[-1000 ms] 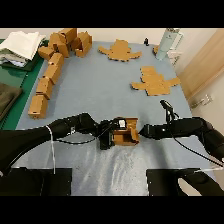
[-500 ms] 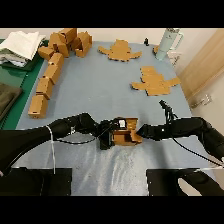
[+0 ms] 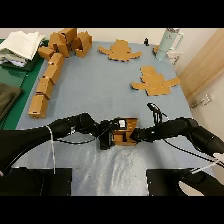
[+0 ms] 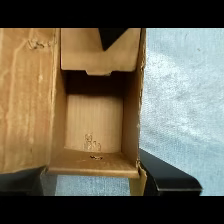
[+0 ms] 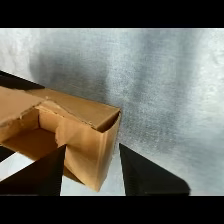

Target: Fold the box.

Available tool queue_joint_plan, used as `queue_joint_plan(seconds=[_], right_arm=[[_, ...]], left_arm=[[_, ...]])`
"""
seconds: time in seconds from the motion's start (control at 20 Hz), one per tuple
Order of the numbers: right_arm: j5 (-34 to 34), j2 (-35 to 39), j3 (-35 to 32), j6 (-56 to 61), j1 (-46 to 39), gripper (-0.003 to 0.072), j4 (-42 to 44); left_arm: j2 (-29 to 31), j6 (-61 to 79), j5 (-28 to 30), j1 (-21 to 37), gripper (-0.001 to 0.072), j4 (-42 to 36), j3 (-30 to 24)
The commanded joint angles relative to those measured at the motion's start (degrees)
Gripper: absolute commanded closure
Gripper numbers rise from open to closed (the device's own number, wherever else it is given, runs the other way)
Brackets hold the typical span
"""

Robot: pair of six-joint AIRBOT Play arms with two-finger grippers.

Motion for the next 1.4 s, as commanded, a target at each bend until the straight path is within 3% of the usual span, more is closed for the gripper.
queue_joint_plan(seconds=[0.0, 0.15, 0.4, 0.6, 0.9, 1.05, 1.15, 1.35], right_arm=[[0.2, -3.9, 4.4, 12.8, 6.7, 0.0178, -13.0], [-3.1, -6.6, 8.7, 23.8, 11.6, 0.0183, -22.6], [-12.5, -13.3, 16.4, 36.6, 19.2, 0.0225, -31.5], [-18.2, -18.8, 20.0, 42.6, 23.1, 0.0224, -33.0], [-18.6, -22.8, 20.6, 45.8, 23.8, 0.0227, -35.2], [-18.6, -22.9, 20.6, 46.5, 23.8, 0.0327, -35.5], [-18.6, -22.9, 20.6, 46.7, 23.8, 0.0334, -35.3], [-18.5, -22.9, 20.6, 46.7, 23.8, 0.0665, -35.8]], left_arm=[[0.0, 0.0, 0.0, 0.0, 0.0274, 0.0, 0.0], [0.0, 0.0, 0.0, 0.0, 0.0274, 0.0, 0.0], [0.0, 0.0, 0.0, 0.0, 0.0274, 0.0, 0.0], [0.0, 0.0, 0.0, 0.0, 0.0274, 0.0, 0.0], [0.0, 0.0, 0.0, 0.0, 0.0274, 0.0, 0.0], [0.0, 0.0, 0.0, 0.0, 0.0274, 0.0, 0.0], [0.0, 0.0, 0.0, 0.0, 0.0274, 0.0, 0.0], [0.0, 0.0, 0.0, 0.0, 0.0273, 0.0, 0.0]])
